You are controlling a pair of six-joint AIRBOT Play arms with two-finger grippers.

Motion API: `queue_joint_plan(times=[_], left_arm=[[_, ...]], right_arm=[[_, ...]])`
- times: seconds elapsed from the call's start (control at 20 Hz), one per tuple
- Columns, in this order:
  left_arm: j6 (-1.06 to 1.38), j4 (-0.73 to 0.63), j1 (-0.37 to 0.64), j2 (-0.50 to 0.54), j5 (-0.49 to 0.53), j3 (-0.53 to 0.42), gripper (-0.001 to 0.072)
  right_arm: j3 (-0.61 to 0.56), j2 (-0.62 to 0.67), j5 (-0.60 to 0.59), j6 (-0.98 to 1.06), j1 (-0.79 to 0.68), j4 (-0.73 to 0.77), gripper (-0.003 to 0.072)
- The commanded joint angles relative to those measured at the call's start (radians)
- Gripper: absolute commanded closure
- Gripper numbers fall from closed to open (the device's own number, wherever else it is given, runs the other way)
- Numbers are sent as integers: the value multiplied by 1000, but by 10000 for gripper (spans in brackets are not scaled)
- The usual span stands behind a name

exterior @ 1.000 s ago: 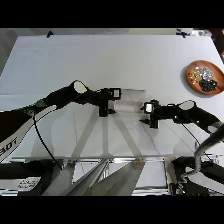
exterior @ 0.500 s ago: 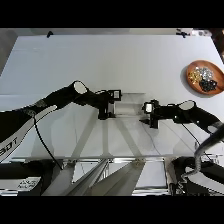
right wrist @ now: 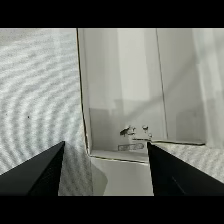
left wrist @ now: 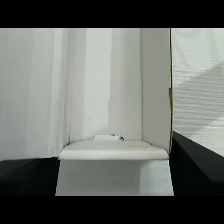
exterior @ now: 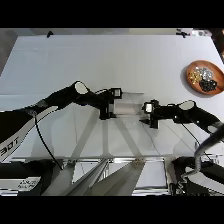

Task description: Fold the box and place the chain.

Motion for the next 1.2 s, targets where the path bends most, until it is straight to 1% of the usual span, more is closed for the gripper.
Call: queue_joint_plan(times=[0.0,0.05,0.1,0.15,0.6,0.65,0.9,1.0,1.15], left_arm=[[-8,0,-1,-18,-25,0,20],[-8,1,-1,-19,-24,0,44],[-8,0,0,-19,-25,0,119],[-8,0,0,-19,-25,0,156],[-8,-3,-1,-19,-32,-3,164],[-12,-3,-1,-19,-33,-3,231],[-12,-3,-13,-19,-32,-5,232],[-11,-3,-15,-19,-32,-5,213],[-11,-3,-15,-19,-32,-5,214]], right_arm=[[0,0,0,0,0,0,120],[0,0,0,0,0,0,120],[0,0,0,0,0,0,120],[0,0,0,0,0,0,120],[0,0,0,0,0,0,120],[0,0,0,0,0,0,120],[0,0,0,0,0,0,120],[0,0,0,0,0,0,120],[0,0,0,0,0,0,120]])
